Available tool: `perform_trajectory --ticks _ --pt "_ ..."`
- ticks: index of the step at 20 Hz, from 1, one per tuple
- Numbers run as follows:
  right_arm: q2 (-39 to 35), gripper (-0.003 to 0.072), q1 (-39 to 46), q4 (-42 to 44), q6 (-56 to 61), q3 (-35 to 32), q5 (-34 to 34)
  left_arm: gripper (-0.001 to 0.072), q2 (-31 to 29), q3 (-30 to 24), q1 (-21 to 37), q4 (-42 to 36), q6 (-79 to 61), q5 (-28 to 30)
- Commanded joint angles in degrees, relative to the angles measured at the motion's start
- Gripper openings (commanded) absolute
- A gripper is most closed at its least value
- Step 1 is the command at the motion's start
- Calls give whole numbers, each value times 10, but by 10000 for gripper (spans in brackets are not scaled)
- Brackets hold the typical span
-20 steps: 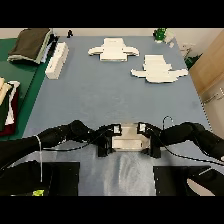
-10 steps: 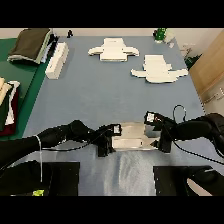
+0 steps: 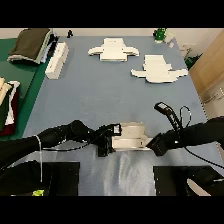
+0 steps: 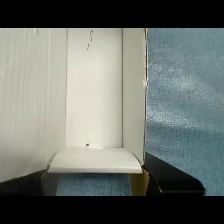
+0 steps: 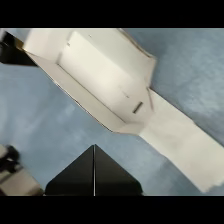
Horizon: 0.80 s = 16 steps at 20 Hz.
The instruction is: Fold the box.
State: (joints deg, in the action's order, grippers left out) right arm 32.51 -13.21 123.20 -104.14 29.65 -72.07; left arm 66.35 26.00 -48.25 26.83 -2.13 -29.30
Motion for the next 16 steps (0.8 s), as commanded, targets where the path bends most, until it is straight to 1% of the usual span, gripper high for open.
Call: perform_trajectory --ticks 1,2,5,7,10,12,16 --pt "40 4 0 167 67 0 122 424 0 1 0 0 0 0" --pt "63 4 0 174 67 1 156 424 0 1 0 0 0 0" --pt "143 3 0 162 65 1 253 424 0 1 0 0 0 0" --pt "185 3 0 157 34 1 303 425 0 1 0 0 0 0" --pt "241 3 0 125 30 1 318 424 0 1 0 0 0 0" --pt "275 3 0 127 0 1 314 424 0 1 0 0 0 0" --pt "284 3 0 136 -32 2 313 424 0 1 0 0 0 1"
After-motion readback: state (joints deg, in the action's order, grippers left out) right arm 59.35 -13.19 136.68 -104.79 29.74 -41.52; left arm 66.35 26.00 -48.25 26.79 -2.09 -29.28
